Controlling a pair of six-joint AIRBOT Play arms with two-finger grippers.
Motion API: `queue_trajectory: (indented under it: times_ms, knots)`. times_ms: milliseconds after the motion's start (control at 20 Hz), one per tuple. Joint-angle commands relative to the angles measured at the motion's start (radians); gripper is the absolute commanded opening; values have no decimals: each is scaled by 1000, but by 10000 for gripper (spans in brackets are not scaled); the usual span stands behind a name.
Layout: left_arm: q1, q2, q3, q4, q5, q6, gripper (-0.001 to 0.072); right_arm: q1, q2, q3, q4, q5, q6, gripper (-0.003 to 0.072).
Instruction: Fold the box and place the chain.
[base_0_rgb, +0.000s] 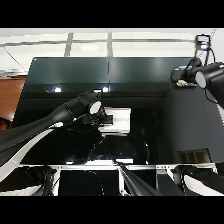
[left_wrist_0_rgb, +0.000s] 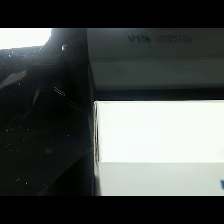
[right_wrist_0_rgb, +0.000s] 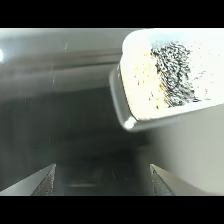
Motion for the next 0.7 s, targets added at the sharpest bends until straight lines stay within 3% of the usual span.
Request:
queue_trajectory:
  times_ms: [0, 150, 300, 350, 400, 650]
  knots:
    - [2, -1, 0, 3, 1, 0, 25, -210, -182, 138, 283, -98, -1, 720]
    - [3, -1, 0, 3, 0, 0, 26, -327, -436, 473, 549, 172, 0, 715]
    - [3, -1, 0, 3, -1, 0, 25, -402, -615, 674, 767, 286, 3, 714]
    - [3, -1, 0, 3, 0, 0, 25, -418, -654, 706, 781, 312, 31, 683]
    - [3, -1, 0, 3, 0, 0, 25, -429, -679, 722, 779, 329, 58, 594]
    - [3, -1, 0, 3, 0, 0, 25, -455, -738, 724, 779, 318, 73, 594]
